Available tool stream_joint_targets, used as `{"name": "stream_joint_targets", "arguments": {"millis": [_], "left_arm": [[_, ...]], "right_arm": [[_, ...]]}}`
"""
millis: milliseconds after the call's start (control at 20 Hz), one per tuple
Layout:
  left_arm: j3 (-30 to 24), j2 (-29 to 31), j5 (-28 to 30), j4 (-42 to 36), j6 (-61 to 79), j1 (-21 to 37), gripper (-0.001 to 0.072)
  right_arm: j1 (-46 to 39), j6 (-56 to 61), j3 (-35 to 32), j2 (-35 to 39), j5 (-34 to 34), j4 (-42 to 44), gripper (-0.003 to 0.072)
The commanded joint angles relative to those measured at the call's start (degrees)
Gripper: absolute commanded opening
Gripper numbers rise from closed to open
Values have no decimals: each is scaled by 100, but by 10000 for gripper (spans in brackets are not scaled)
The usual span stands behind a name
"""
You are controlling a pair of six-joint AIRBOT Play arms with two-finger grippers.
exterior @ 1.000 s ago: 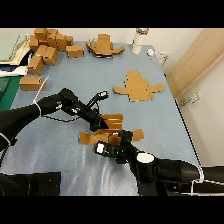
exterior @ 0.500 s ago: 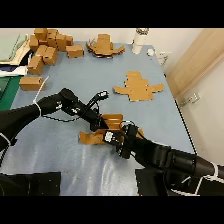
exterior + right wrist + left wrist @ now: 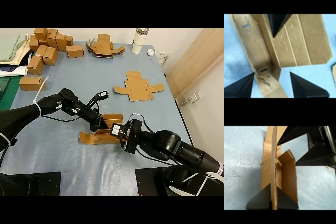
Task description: Fold the box.
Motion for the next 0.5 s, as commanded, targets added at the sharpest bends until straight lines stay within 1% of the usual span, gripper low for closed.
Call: {"name": "stream_joint_targets", "arguments": {"millis": [0, 100, 150, 250, 350, 450], "left_arm": [[2, -4, 2, 2, 2, 0, 13], [2, -4, 2, 2, 2, 0, 13], [2, -4, 2, 2, 2, 0, 13], [2, -4, 2, 2, 2, 0, 13], [2, -4, 2, 2, 2, 0, 13], [2, -4, 2, 2, 2, 0, 13]], "right_arm": [[-706, -1637, -15, -24, 101, 1353, 715], [-1233, -3008, -35, -210, 144, 2420, 715], [-1502, -3779, -33, -378, 160, 3053, 716], [-1897, -5045, -24, -743, 157, 4035, 716], [-2090, -5615, 7, -1060, 125, 4483, 715], [-2100, -5613, 20, -1279, 120, 4498, 715]]}}
